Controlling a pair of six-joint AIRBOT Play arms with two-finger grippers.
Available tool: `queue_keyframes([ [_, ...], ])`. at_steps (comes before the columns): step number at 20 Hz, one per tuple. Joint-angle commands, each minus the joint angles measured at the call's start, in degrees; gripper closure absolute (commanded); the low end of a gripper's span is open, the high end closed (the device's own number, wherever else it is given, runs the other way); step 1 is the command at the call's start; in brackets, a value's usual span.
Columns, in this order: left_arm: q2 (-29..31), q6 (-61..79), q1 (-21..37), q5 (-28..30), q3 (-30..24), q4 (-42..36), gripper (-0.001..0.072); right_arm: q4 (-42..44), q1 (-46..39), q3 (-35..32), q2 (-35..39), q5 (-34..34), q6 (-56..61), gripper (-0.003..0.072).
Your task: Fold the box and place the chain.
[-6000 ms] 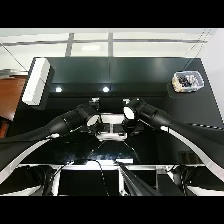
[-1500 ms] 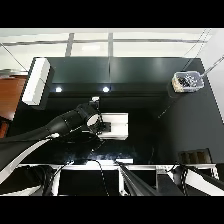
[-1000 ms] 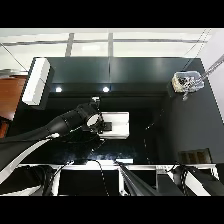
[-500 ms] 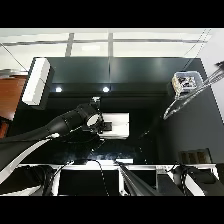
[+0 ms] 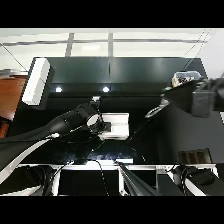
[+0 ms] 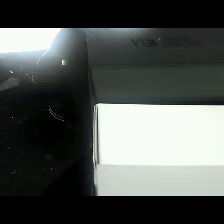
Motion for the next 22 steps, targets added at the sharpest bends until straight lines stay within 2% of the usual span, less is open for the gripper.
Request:
queue_keyframes([
  [1,0.0,0.0,0.0,0.0,0.0,0.0,0.068,5.9,6.3,-1.8,-2.0,-10.1,-0.5,0.0669],
  [4,0.0,0.0,0.0,0.0,0.0,0.0,0.068,11.9,9.9,-1.8,-4.9,-12.6,-3.1,0.0669],
  [7,0.0,0.0,0.0,0.0,0.0,0.0,0.068,9.0,12.6,-1.8,-6.5,-13.7,-3.0,0.0669],
  [16,0.0,0.0,0.0,0.0,0.0,0.0,0.068,7.3,12.7,-1.8,-7.5,-13.5,-3.0,0.0669],
  [22,0.0,0.3,0.0,-0.3,0.0,-0.2,0.068,7.4,9.9,-1.1,-7.7,-17.9,-4.1,0.0669],
])
